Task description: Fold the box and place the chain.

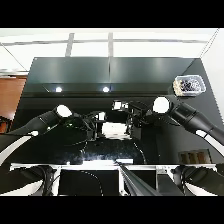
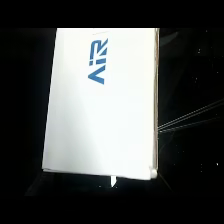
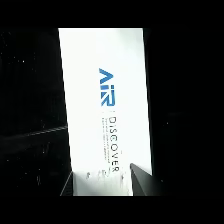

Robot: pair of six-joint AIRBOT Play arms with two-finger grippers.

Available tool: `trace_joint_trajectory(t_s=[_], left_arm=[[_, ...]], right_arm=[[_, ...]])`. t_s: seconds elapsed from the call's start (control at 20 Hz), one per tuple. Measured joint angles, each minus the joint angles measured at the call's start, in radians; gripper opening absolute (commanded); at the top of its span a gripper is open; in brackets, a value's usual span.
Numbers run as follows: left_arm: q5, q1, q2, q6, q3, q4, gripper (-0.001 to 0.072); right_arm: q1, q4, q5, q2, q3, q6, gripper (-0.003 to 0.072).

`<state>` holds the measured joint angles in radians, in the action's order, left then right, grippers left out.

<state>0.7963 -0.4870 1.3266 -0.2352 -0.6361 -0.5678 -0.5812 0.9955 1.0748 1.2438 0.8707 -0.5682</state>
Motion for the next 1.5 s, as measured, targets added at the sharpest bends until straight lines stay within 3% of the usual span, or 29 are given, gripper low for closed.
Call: trace_joint_trajectory(t_s=[0.4, 0.5, 1.05, 1.1, 1.15, 1.2, 1.25, 1.5], left_arm=[[0.0, 0.0, 0.0, 0.0, 0.0, 0.0, 0.0463], [-0.002, 0.0, 0.0, 0.0, 0.0, 0.001, 0.0463], [-0.003, 0.001, 0.0, 0.001, 0.0, 0.0, 0.0463], [-0.003, 0.001, 0.0, 0.001, 0.0, 0.0, 0.0463], [-0.003, 0.001, 0.0, 0.001, 0.0, 0.0, 0.0463], [-0.002, 0.001, 0.0, 0.0, 0.0, 0.0, 0.0463], [-0.002, 0.001, 0.0, 0.0, 0.0, 0.0, 0.0463], [-0.001, 0.001, 0.0, -0.001, 0.0, 0.0, 0.0463]], right_arm=[[0.0, 0.01, -0.01, 0.003, 0.0, 0.0, 0.0389], [0.0, 0.011, -0.015, -0.003, -0.001, -0.005, 0.0595], [0.009, 0.014, -0.018, -0.082, 0.002, -0.01, 0.0593], [0.016, 0.01, -0.019, -0.096, 0.002, -0.027, 0.055], [0.029, 0.003, -0.018, -0.11, 0.002, -0.06, 0.0383], [0.046, -0.01, -0.016, -0.121, 0.002, -0.107, 0.0064], [0.065, -0.027, -0.01, -0.128, -0.001, -0.153, 0.0012], [0.163, -0.272, 0.011, -0.138, -0.097, -0.294, 0.0014]])
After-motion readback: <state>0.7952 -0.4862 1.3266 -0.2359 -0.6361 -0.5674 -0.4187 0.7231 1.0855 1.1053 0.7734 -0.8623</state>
